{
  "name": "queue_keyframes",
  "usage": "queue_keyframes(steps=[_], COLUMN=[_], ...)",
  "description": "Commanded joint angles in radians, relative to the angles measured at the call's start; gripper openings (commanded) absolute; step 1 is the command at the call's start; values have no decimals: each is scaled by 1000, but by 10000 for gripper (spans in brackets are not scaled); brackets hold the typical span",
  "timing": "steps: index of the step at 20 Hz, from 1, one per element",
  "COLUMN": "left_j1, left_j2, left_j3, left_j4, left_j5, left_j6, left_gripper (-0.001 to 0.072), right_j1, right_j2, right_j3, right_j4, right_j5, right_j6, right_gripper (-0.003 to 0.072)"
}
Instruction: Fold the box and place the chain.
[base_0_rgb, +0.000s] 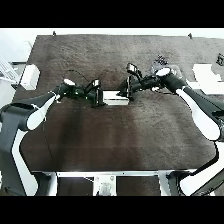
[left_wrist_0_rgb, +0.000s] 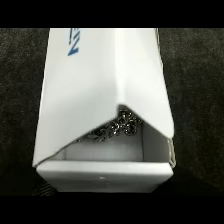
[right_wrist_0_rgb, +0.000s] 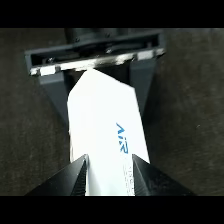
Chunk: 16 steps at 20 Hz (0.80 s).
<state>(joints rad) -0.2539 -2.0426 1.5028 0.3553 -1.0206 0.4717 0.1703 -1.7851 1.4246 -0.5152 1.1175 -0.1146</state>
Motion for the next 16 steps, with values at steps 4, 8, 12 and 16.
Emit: queue_keyframes(steps=[4,8,12,16], left_j1=[0,0,0,0], left_j2=[1,1,1,1], left_j3=[0,0,0,0], left_j4=[0,0,0,0], left_j5=[-1,-1,-1,-1], left_j6=[0,0,0,0], left_gripper=[470,470,470,470], right_j1=[13,30,37,38], right_j2=[9,9,9,9], right_j3=[-20,-30,-37,-88], right_j4=[-8,-24,-27,-15], right_j5=[-35,-60,-72,-47], right_j6=[-2,-3,-2,-3], right_gripper=[323,323,323,330])
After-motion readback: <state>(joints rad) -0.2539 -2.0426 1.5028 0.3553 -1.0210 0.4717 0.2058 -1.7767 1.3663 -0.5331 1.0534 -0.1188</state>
